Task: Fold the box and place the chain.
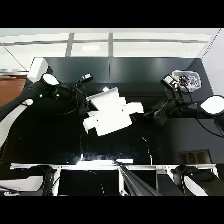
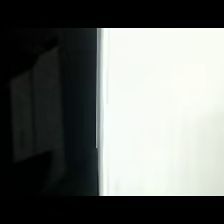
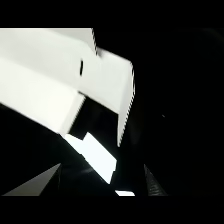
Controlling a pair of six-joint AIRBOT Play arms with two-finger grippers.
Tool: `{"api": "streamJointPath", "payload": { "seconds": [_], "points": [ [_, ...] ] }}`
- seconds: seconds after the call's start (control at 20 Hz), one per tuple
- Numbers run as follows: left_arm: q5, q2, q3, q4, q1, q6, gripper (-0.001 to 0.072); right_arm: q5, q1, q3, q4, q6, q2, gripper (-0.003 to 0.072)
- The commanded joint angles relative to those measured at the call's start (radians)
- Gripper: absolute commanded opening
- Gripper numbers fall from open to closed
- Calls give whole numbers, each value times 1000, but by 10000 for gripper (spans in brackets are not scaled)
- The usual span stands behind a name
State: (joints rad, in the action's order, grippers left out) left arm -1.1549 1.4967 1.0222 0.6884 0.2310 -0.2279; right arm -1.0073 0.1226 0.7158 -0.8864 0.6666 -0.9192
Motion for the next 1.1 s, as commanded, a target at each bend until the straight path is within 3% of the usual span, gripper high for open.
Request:
{"api": "streamJointPath", "payload": {
  "seconds": [0.0, 0.2, 0.65, 1.05],
  "points": [
    [224, -107, -100, 27, 73, 143, 23, -25, 3, 22, -102, -106, 0, 595],
    [239, -86, -120, 55, 127, 367, 25, 26, 66, -6, -101, -212, -5, 595],
    [206, -48, -120, 78, 136, 298, 27, 76, 206, -103, -46, -303, -7, 595],
    [206, -43, -102, 97, 180, 216, 26, 126, 229, -105, -45, -362, -7, 594]
  ]
}}
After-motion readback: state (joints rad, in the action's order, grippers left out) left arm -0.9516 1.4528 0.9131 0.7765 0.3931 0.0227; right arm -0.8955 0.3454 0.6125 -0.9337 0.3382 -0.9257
